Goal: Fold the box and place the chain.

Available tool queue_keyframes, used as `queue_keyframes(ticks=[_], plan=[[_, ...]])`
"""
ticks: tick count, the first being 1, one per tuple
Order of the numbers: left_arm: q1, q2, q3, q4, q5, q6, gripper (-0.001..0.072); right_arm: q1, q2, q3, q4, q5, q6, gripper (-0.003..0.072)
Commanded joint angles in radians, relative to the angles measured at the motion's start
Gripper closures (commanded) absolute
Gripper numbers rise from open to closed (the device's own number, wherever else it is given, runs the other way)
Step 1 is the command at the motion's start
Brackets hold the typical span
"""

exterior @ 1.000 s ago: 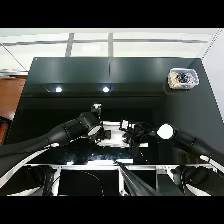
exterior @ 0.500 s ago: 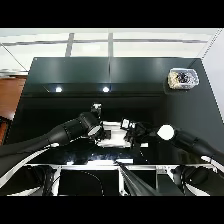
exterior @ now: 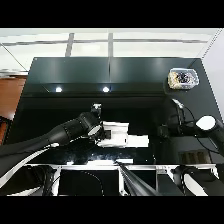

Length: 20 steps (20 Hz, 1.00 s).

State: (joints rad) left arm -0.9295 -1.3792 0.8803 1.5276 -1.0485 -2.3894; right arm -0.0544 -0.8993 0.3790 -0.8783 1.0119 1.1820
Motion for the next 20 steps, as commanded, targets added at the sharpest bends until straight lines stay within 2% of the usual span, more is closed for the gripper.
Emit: queue_keyframes(ticks=[1,4,8,9,11,12,15,20], plan=[[0.0,-0.001,0.0,-0.003,-0.003,-0.001,0.0679,-0.087,-0.042,-0.085,0.111,0.055,0.115,0.064],[0.0,-0.001,0.0,-0.003,0.0,-0.001,0.0679,0.074,-0.115,-0.1,0.198,0.026,0.111,0.064],[0.0,-0.001,0.0,-0.002,0.003,-0.001,0.0679,0.266,-0.185,-0.085,0.409,-0.106,0.039,0.0636],[0.0,-0.001,0.0,-0.002,0.003,-0.001,0.0679,0.288,-0.187,-0.074,0.45,-0.103,-0.007,0.0555],[0.0,-0.001,0.0,-0.002,0.002,-0.001,0.0679,0.293,-0.186,-0.033,0.475,-0.04,-0.08,0.0123],[0.0,-0.001,0.0,-0.002,0.0,-0.001,0.0679,0.293,-0.186,-0.01,0.474,-0.003,-0.106,-0.0015],[0.0,-0.001,0.0,0.001,0.001,-0.001,0.0679,0.296,-0.186,0.039,0.477,0.059,-0.124,-0.0012],[0.0,-0.001,0.0,0.001,0.001,-0.001,0.0679,0.342,-0.186,0.06,0.478,0.026,-0.124,-0.0011]])
